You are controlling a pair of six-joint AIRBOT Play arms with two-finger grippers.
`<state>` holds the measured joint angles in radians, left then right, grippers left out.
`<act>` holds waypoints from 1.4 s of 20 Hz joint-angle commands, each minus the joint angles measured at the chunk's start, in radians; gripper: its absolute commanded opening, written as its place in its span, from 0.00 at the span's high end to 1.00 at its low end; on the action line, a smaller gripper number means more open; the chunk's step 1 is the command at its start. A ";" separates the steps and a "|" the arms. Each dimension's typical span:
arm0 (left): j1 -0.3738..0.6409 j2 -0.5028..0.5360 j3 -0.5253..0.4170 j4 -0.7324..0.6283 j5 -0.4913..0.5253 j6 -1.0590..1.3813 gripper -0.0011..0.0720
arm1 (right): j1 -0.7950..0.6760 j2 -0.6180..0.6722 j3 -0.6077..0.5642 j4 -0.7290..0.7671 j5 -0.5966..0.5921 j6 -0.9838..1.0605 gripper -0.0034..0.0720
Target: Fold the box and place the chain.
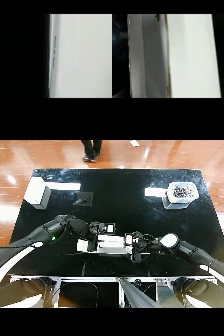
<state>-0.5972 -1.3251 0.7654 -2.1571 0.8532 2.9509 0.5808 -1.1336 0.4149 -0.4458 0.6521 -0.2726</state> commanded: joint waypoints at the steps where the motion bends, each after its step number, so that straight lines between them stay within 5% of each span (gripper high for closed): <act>1: 0.001 -0.001 -0.001 0.002 0.000 0.000 0.96 | -0.001 0.000 0.000 -0.024 -0.003 0.038 0.00; 17: 0.001 0.000 -0.001 0.003 0.010 -0.024 0.96 | -0.007 0.031 0.000 -0.166 -0.005 0.244 0.00; 28: 0.001 0.000 -0.001 0.002 0.010 -0.025 0.96 | -0.006 0.032 0.000 -0.101 -0.026 0.261 0.00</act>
<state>-0.5972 -1.3251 0.7654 -2.1548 0.8623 2.9265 0.5735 -1.1019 0.4145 -0.5579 0.6357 -0.0147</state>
